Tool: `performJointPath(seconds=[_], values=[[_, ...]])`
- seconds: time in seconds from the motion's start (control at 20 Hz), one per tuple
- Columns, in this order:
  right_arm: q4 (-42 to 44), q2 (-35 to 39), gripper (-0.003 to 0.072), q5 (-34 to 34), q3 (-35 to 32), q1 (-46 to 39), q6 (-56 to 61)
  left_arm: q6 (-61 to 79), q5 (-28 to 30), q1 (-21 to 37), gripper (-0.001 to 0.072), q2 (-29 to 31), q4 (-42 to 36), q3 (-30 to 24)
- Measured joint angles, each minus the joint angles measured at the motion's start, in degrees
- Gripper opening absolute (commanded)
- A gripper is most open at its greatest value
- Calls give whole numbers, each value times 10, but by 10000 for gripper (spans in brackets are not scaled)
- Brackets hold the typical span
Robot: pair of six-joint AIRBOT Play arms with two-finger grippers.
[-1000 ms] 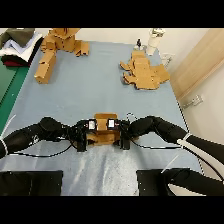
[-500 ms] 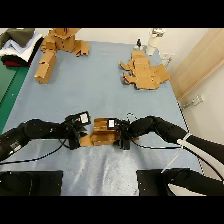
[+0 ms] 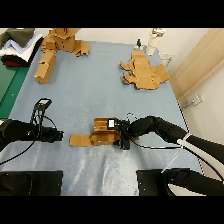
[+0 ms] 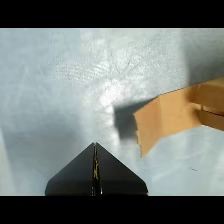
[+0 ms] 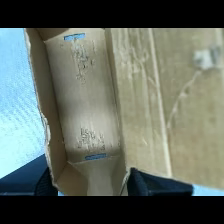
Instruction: Fold the box.
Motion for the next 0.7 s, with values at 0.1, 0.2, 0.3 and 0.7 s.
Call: performJointPath(seconds=[0.1,0.2,0.3,0.7], values=[[0,0,438,0,0,0,0,-7,-6,13,11,-22,-50,-2],[0,0,437,0,0,0,0,-8,1,9,10,-53,-90,-3],[0,0,438,0,0,0,0,-9,19,-3,11,-86,-115,-3],[0,0,438,0,0,0,0,19,84,-31,11,-166,-197,-3]])
